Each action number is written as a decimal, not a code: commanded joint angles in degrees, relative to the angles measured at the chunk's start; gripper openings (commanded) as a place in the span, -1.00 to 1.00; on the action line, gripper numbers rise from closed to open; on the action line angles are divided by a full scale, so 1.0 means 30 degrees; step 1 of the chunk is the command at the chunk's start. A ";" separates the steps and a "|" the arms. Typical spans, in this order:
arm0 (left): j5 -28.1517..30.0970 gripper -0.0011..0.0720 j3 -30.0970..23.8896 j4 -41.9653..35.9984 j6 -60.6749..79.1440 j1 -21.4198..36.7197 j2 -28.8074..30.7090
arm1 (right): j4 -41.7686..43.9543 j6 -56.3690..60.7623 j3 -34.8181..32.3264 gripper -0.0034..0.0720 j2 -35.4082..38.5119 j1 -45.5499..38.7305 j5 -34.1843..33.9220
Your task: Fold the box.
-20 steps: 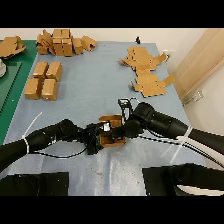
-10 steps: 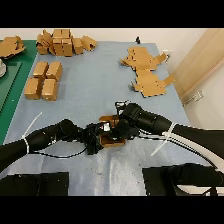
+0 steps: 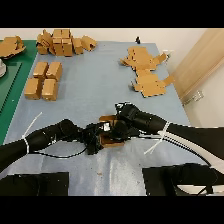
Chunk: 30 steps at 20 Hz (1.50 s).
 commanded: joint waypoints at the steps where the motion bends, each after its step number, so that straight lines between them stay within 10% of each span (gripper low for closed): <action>1: 0.0000 0.44 -0.0007 0.0000 0.0015 -0.0007 -0.0007 | -0.0058 -0.0386 0.0000 -0.90 -0.0051 0.0022 0.0036; 4: 0.0000 0.44 -0.0007 0.0007 0.0015 -0.0007 -0.0007 | -0.0044 -0.1035 0.0007 -0.80 -0.0044 0.0015 0.0051; 6: 0.0000 0.45 -0.0007 0.0007 0.0015 -0.0007 -0.0007 | -0.0036 -0.1042 0.0007 0.13 0.0058 0.0007 0.0044; 12: 0.0000 0.44 -0.0007 0.0007 0.0015 -0.0015 -0.0007 | -0.0066 -0.1100 0.0816 0.18 0.1494 0.0007 -0.2069; 15: 0.0000 0.44 -0.0007 0.0007 0.0015 -0.0007 -0.0007 | -0.0270 -0.1013 0.1472 0.12 0.3235 0.0000 -0.4036; 18: 0.0007 0.44 -0.0007 0.0007 0.0015 -0.0007 -0.0007 | -0.1559 -0.1027 0.1341 -0.90 0.5224 -0.0612 -0.6921; 21: 0.0000 0.44 -0.0007 0.0007 0.0015 -0.0007 -0.0007 | -0.2229 -0.2725 0.0138 -0.90 0.6513 -0.3891 -0.4940; 25: 0.0007 0.44 -0.0007 0.0007 0.0015 -0.0007 -0.0007 | 0.8786 -1.3296 -0.1800 -0.90 0.4197 -1.0892 0.4277; 30: 0.0007 0.44 -0.0007 0.0007 0.0015 -0.0007 -0.0007 | 2.3095 -2.7977 -0.0073 -0.91 -0.2841 -1.4651 0.1188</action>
